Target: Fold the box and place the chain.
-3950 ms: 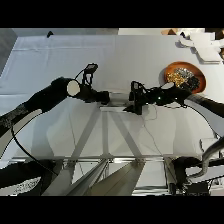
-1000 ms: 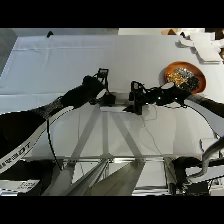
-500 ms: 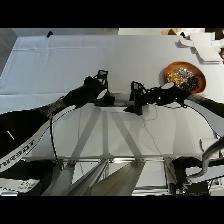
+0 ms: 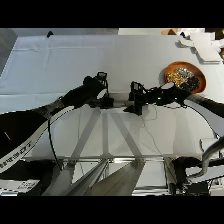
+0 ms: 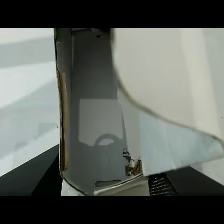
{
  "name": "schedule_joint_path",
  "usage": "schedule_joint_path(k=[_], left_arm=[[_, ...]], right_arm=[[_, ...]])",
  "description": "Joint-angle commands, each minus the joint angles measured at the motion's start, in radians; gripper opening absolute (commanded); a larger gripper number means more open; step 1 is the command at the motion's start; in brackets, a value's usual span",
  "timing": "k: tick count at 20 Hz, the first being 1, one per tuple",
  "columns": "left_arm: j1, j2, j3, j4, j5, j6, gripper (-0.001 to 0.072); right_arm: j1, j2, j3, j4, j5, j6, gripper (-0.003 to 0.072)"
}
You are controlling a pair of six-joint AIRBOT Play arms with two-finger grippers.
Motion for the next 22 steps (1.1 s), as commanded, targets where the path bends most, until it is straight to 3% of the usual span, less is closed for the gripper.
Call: schedule_joint_path(k=[1,8,12,16,19,22], left_arm=[[0.013,0.047,0.001,0.005,-0.005,-0.002,0.0382],[0.06,0.167,0.0,-0.13,-0.076,0.209,0.0404],[0.158,0.204,0.0,-0.356,-0.155,0.412,0.0403],[0.284,0.21,0.0,-0.611,-0.23,0.832,0.0393],[0.364,0.211,-0.011,-0.605,-0.224,1.086,0.0394],[0.454,0.207,-0.068,-0.634,-0.142,1.343,0.0423]], right_arm=[[0.0,0.001,0.0,-0.002,0.001,0.002,0.0461],[0.0,0.0,0.0,-0.001,0.001,0.002,0.0461],[0.0,0.0,0.0,-0.002,0.001,0.002,0.0461],[0.0,0.0,0.0,-0.001,0.001,0.002,0.0461],[0.0,0.001,0.0,-0.001,0.001,0.002,0.0461],[0.0,0.0,0.0,-0.001,0.001,0.002,0.0461]])
